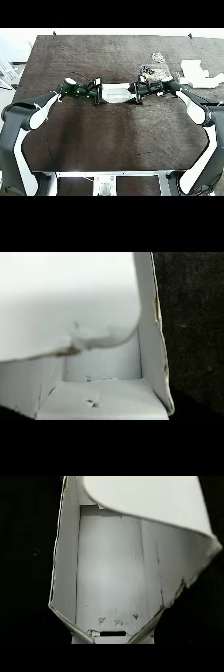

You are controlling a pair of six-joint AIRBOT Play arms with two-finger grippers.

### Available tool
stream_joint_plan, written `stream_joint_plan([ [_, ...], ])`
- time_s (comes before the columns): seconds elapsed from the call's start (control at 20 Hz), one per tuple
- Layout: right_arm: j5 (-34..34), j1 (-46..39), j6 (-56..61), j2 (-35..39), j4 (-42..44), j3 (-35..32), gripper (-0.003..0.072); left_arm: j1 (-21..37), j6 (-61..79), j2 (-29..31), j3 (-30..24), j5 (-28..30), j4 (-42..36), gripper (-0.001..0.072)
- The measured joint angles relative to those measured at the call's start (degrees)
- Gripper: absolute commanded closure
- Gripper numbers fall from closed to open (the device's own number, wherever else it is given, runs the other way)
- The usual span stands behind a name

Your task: Fold the box and place the chain.

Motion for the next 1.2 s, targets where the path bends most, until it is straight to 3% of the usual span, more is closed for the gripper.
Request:
stream_joint_plan([
  [0.3,3.2,-4.0,2.0,3.7,-3.1,0.0,-0.0034,0.0,0.0,0.0,0.0,-0.2,0.0,0.0358],
  [0.35,3.4,-4.8,2.8,4.7,-3.8,0.0,0.0007,0.0,0.0,0.0,0.0,-0.2,0.1,0.0359],
  [0.4,3.5,-5.4,3.4,5.6,-4.3,0.0,0.0244,0.0,0.0,0.0,0.0,-0.2,0.1,0.0358],
  [0.45,3.8,-6.0,3.9,6.5,-4.6,0.0,0.0612,0.0,0.0,0.0,0.0,-0.2,0.1,0.0358],
  [0.5,4.2,-6.3,4.4,7.4,-5.0,0.0,0.0678,0.0,0.0,0.0,0.0,-0.2,0.1,0.0359],
  [0.85,7.0,-2.1,9.0,9.7,-4.7,-0.2,0.0679,0.0,0.0,0.0,0.0,-0.3,0.1,0.0358],
  [1.2,-2.0,2.3,13.4,9.9,0.9,0.3,0.0681,0.0,0.0,0.0,0.0,-0.3,0.1,0.0358],
])
